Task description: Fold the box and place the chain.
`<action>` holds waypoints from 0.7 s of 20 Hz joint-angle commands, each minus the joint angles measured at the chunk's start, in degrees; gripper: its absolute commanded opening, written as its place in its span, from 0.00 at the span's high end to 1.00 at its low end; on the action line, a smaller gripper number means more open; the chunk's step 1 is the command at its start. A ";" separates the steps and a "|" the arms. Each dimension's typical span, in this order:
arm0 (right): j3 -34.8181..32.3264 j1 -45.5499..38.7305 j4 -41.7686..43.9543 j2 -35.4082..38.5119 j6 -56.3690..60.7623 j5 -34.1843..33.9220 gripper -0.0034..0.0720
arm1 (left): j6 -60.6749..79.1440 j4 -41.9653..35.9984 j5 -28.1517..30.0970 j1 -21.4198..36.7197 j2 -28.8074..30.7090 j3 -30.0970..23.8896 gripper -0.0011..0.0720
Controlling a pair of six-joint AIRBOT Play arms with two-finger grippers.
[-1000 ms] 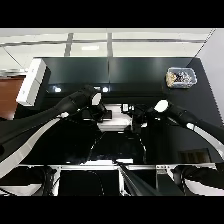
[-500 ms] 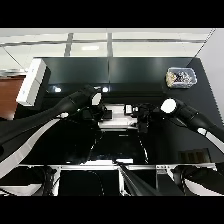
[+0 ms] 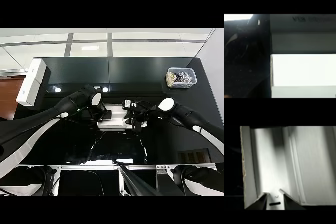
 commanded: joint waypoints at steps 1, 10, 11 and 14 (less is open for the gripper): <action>-0.20 0.04 4.61 -1.62 -0.11 0.00 0.52 | 0.04 -0.24 -0.15 -0.02 0.02 0.04 0.95; 0.35 -1.36 1.25 0.63 19.85 2.95 0.94 | 0.00 -1.11 -0.09 0.00 0.02 0.04 0.95; 1.40 -3.02 -1.44 2.38 28.76 5.33 0.94 | 0.00 -1.11 -0.20 0.00 0.02 0.04 0.95; 6.25 -13.09 -12.02 7.91 50.29 20.09 0.94 | 0.00 -1.09 -0.22 0.02 0.02 0.04 0.95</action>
